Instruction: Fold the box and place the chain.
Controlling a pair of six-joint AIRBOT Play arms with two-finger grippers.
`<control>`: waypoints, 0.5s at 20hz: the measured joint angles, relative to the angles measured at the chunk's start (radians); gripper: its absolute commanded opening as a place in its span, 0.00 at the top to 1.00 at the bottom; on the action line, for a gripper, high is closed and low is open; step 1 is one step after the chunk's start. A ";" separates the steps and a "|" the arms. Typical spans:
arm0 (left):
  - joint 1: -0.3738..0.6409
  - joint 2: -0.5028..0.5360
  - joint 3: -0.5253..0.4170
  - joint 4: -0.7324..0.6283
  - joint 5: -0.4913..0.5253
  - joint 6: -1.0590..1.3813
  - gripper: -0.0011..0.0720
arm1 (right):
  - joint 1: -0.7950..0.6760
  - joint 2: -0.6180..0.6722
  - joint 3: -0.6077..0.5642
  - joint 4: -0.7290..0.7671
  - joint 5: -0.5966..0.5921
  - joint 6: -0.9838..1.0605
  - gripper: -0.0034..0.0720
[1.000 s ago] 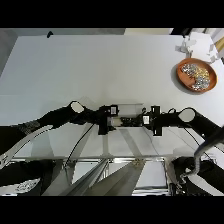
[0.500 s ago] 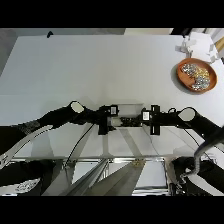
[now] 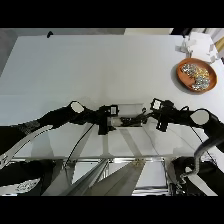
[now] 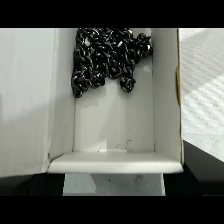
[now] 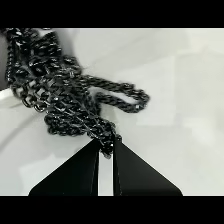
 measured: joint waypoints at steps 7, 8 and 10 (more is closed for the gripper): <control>0.000 0.000 0.000 0.000 0.000 0.000 0.58 | -0.020 0.114 0.044 0.015 0.093 0.169 0.95; 0.000 0.000 0.000 0.000 0.000 0.000 0.58 | -0.021 0.119 0.065 0.019 0.115 0.175 0.95; 0.000 0.000 0.000 0.000 0.000 0.000 0.58 | -0.021 0.126 0.116 0.023 0.173 0.193 0.95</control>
